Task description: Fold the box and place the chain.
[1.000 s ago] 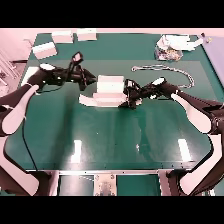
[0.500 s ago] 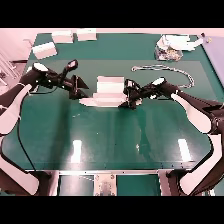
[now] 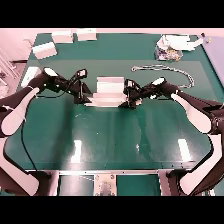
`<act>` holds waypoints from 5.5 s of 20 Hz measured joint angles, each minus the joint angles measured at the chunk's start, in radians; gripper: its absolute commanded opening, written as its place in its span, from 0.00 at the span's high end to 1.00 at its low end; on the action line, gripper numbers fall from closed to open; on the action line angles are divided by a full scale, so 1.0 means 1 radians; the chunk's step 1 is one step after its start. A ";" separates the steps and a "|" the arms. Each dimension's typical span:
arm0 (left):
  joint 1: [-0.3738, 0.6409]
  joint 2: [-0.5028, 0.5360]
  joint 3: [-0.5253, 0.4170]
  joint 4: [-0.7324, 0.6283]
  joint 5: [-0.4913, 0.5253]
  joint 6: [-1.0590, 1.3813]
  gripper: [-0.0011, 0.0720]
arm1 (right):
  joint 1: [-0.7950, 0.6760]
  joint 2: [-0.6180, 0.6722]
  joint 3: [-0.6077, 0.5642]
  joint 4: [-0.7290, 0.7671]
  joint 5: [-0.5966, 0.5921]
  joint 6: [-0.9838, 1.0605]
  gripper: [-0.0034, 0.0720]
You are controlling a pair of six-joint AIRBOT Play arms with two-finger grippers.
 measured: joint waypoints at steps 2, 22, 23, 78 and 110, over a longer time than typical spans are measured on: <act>-0.001 -0.007 -0.006 0.000 0.005 -0.001 0.14 | 0.000 0.000 0.000 0.000 0.000 0.000 0.22; -0.059 -0.024 -0.022 -0.013 0.078 0.034 0.44 | 0.000 0.000 0.000 0.000 0.000 0.000 0.21; -0.060 -0.024 -0.022 -0.011 0.081 0.039 0.44 | 0.000 0.000 0.000 0.000 0.000 0.000 0.22; 0.044 0.036 -0.022 -0.114 0.105 -0.011 0.96 | 0.000 0.000 -0.001 0.000 0.000 0.000 0.22; 0.010 -0.032 0.010 -0.047 -0.080 -1.043 0.96 | 0.000 0.000 -0.001 0.000 0.000 0.000 0.22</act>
